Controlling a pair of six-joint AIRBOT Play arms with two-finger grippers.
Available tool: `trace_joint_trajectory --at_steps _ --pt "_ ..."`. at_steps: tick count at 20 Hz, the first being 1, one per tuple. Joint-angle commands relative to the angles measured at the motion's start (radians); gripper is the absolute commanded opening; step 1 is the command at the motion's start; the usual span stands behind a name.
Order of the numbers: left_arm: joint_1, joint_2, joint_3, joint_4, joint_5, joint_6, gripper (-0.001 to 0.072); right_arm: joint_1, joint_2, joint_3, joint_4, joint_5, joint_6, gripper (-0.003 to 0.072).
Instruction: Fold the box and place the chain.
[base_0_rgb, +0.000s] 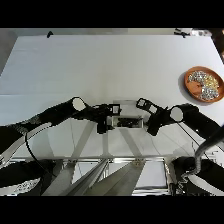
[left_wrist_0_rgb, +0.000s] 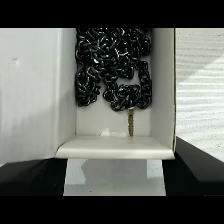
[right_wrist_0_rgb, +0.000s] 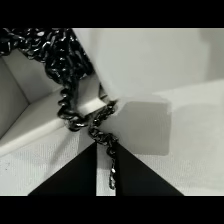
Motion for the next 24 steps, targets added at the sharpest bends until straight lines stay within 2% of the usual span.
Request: trace_joint_trajectory --at_steps 1,7,15,19,21,24 --pt "0.0 0.0 0.001 0.0 0.0 0.0 0.0013 0.001 -0.006 -0.001 0.005 0.001 0.003 0.0024" --pt "0.0 0.0 0.001 0.0 0.0 0.0 0.0013 0.001 0.045 0.0 -0.012 0.011 0.003 0.0009" --pt "0.0 0.0 0.001 0.0 0.0 0.0 0.0013 0.001 0.399 0.037 -0.023 0.026 0.003 0.0008" --pt "0.0 0.0 0.001 0.0 0.0 0.0 0.0013 0.001 0.506 0.073 0.14 0.015 -0.012 0.0008" --pt "0.0 0.0 0.001 0.0 0.0 0.0 0.0013 0.002 0.491 0.073 0.276 0.015 -0.062 0.0008" --pt "0.0 0.0 0.001 0.0 0.0 0.0 0.0013 0.003 0.409 0.073 0.395 0.018 -0.084 0.0008"
